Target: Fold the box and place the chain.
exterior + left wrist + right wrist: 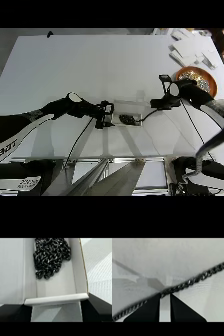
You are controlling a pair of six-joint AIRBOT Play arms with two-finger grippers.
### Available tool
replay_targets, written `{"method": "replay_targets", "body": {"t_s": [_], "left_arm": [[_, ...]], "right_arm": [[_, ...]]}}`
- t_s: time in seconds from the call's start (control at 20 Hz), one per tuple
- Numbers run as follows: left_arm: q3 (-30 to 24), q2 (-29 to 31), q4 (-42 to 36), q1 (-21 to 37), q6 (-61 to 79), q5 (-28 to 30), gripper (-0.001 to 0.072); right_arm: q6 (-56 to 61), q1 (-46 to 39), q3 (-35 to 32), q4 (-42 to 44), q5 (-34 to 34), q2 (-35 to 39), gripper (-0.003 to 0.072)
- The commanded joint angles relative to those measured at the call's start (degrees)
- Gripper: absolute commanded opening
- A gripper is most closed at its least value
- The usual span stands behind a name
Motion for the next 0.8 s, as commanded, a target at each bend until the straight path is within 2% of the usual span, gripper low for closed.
{"method": "replay_targets", "body": {"t_s": [0.0, 0.1, 0.15, 0.2, 0.5, 0.75], "left_arm": [[0.04, 0.02, 0.04, -0.02, 0.0, 0.0, 0.0195], [0.04, 0.02, 0.02, -0.02, 0.0, 0.0, 0.0195], [0.04, 0.02, 0.02, -0.02, 0.0, 0.0, 0.0195], [0.04, 0.02, 0.02, -0.02, 0.0, 0.0, 0.0195], [0.02, 0.02, 0.02, -0.02, 0.0, 0.0, 0.0195], [0.04, 0.02, 0.02, -0.02, 0.0, 0.0, 0.0195]], "right_arm": [[-0.07, 0.0, 0.04, -0.02, 0.2, 0.02, 0.0114], [-0.33, 0.0, 0.04, 0.09, -0.02, 0.0, 0.0095], [-0.61, 0.0, 0.04, 0.09, -0.04, 0.0, 0.004], [-0.9, 0.0, 0.04, 0.13, -0.02, 0.0, 0.0018], [-4.9, 0.0, 0.04, 0.44, 2.73, 3.21, 0.0017], [-7.3, 0.28, 0.04, 4.48, 5.27, 13.6, 0.0017]]}}
